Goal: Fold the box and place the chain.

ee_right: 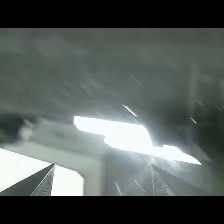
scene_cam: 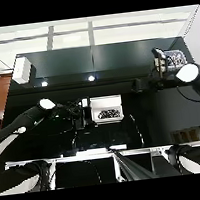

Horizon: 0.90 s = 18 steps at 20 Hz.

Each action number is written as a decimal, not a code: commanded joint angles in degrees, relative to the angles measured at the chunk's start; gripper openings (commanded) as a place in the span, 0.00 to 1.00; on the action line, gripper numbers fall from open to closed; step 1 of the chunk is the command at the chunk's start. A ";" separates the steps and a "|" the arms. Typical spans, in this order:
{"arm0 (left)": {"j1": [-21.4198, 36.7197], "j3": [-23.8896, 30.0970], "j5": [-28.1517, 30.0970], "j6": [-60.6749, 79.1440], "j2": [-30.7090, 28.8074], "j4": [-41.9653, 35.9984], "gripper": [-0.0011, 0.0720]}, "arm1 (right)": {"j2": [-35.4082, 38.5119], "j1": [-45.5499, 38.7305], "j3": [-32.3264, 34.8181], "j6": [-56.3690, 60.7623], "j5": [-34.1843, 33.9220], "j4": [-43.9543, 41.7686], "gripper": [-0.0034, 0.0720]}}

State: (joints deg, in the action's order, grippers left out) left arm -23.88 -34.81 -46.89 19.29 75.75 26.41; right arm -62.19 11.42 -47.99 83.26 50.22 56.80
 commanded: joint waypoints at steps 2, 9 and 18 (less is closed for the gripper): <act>-0.02 -0.02 0.26 -0.66 0.02 0.11 0.55 | -8.04 7.10 -3.69 -11.08 -9.44 -10.23 1.00; -0.02 -0.02 0.22 -0.42 0.02 0.11 0.55 | -8.37 10.10 -7.91 -46.10 5.16 -9.40 1.00; -0.02 -0.02 0.20 -0.39 0.02 0.11 0.55 | -9.20 15.56 -7.98 -58.12 9.94 -5.77 1.00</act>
